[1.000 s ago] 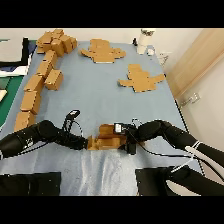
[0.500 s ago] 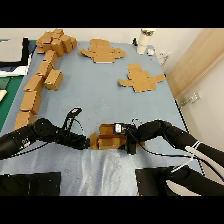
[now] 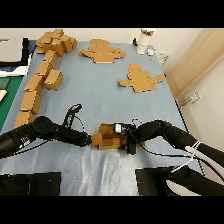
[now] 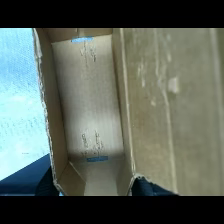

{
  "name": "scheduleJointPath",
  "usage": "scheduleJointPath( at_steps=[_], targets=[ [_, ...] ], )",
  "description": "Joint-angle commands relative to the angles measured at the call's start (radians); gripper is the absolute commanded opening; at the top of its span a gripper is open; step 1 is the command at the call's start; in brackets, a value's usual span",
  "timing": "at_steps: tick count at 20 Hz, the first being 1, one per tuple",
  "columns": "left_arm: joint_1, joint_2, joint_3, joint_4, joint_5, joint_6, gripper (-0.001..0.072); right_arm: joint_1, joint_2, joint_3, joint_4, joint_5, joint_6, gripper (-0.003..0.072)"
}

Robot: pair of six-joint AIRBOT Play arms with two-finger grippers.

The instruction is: Fold the box.

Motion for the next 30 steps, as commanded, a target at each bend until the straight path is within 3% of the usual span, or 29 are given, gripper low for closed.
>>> scheduleJointPath(
  at_steps=[1,3,4,5,16,17,18,24,30],
  targets=[
    [0.002,0.001,0.02,-0.005,0.011,0.008,0.0013,0.001,0.0,0.0,0.0,0.0,0.0,0.0503],
    [0.002,0.0,0.022,-0.005,0.008,0.007,0.0037,0.001,0.0,0.0,0.0,0.0,0.0,0.0503],
    [0.002,0.0,0.022,-0.006,0.006,0.007,0.0309,0.001,0.0,0.0,0.0,0.0,0.0,0.0503],
    [0.002,-0.002,0.022,-0.006,0.004,0.007,0.0416,0.001,0.0,0.0,0.0,0.0,0.0,0.0503],
    [0.001,-0.063,0.022,-0.095,-0.02,0.003,0.0426,0.001,0.0,0.0,0.0,0.0,0.0,0.0503],
    [0.001,-0.069,0.022,-0.101,-0.03,0.003,0.0571,0.001,0.0,0.0,0.0,0.0,0.0,0.0503],
    [-0.001,-0.07,0.022,-0.11,-0.033,0.006,0.0608,0.001,0.0,0.0,0.0,0.0,0.0,0.0503],
    [-0.012,-0.07,0.024,-0.114,0.064,-0.062,0.059,0.001,0.0,0.0,0.0,0.0,0.0,0.0503],
    [-0.132,-0.07,0.044,-0.009,0.125,-0.189,0.0588,0.001,0.0,0.0,0.0,0.0,0.0,0.0503]
  ],
)
